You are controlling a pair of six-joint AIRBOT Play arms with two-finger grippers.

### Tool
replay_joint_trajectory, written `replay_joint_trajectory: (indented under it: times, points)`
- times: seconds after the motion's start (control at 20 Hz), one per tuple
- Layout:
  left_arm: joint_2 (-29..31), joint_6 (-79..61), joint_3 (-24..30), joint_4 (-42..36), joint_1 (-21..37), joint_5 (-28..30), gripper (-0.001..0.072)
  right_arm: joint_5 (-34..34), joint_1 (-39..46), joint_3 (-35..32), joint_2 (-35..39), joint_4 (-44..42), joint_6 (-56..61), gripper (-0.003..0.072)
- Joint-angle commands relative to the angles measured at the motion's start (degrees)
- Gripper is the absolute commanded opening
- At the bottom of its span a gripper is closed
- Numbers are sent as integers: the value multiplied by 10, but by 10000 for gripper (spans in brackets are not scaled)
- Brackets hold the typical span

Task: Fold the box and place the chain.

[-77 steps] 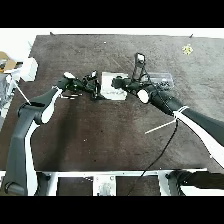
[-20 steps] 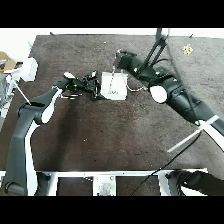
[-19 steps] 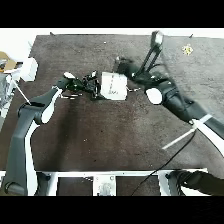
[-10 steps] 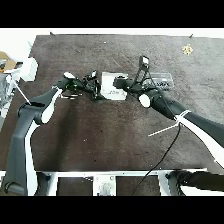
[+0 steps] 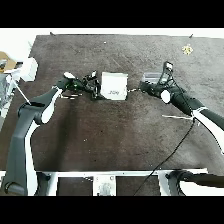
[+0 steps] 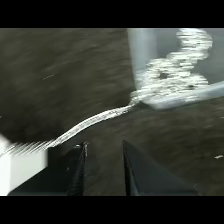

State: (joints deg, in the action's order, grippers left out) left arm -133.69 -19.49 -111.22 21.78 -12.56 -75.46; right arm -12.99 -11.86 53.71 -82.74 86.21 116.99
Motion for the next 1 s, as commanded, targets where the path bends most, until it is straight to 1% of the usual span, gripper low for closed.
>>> replay_joint_trajectory:
  times: [0.0, 0.1, 0.3, 0.35, 0.5, 0.55, 0.6, 0.65, 0.7, 0.75, 0.85, 0.95]
  points:
    - [0, 0, 0, 0, 0, 0, 203, 86, 28, -7, -43, -59, 1, 284]
    - [0, 0, 0, 0, 0, 0, 203, 116, 24, 2, -65, -79, 1, 284]
    - [0, 0, 0, 0, 0, 0, 203, 118, 22, 19, -102, -111, 1, 282]
    - [0, 0, 0, 0, 0, 0, 204, 122, 20, 22, -108, -113, 1, 265]
    - [0, 0, 0, 0, 0, 0, 203, 130, 10, 37, -122, -117, 1, 263]
    - [0, 0, 0, 0, 0, 0, 203, 130, 7, 43, -128, -118, 1, 245]
    - [0, 0, 0, 0, 0, 0, 204, 131, 6, 47, -134, -122, 1, 153]
    - [0, 0, 0, 0, 0, 0, 203, 131, 5, 48, -139, -136, 1, 143]
    - [0, 0, 0, 0, 0, 0, 203, 130, 5, 47, -141, -143, 1, 56]
    - [0, 0, 0, 0, 0, 0, 203, 130, 2, 47, -137, -143, 1, 6]
    - [0, 0, 0, 0, 0, 0, 203, 124, -14, 46, -107, -132, -4, 6]
    - [0, 0, 0, 0, 0, 0, 203, 118, -36, 44, -47, -84, -4, 6]
